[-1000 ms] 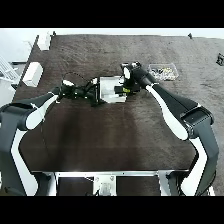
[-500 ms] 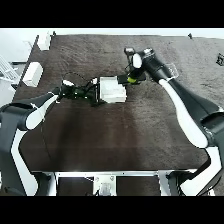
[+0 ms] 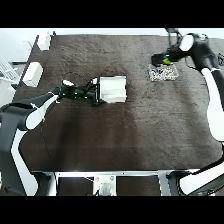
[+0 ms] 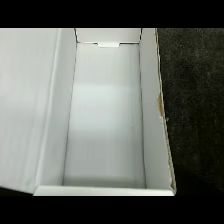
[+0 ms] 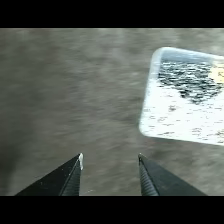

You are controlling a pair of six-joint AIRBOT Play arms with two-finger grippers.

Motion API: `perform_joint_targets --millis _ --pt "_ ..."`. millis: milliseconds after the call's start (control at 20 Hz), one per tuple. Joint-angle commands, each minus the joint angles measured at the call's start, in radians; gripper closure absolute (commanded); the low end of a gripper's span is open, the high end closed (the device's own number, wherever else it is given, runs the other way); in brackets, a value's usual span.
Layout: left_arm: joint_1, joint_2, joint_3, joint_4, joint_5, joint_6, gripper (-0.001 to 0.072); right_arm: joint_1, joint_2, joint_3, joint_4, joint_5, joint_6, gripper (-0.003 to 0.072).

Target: Fold the box and place the chain.

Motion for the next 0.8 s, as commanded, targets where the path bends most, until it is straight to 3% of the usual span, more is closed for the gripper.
perform_joint_targets --millis 0,300,750 --pt "0.001 0.000 0.000 0.000 0.000 0.001 0.0248 -0.152 -0.076 0.003 0.242 -0.077 -0.201 0.0327" --pt "0.001 0.000 0.000 0.000 0.000 0.000 0.0248 -0.175 -0.254 0.089 0.306 -0.072 -0.274 0.0332" --pt "0.001 0.000 0.000 0.000 0.000 0.000 0.0248 -0.165 -0.329 0.092 0.306 -0.053 -0.285 0.0336"
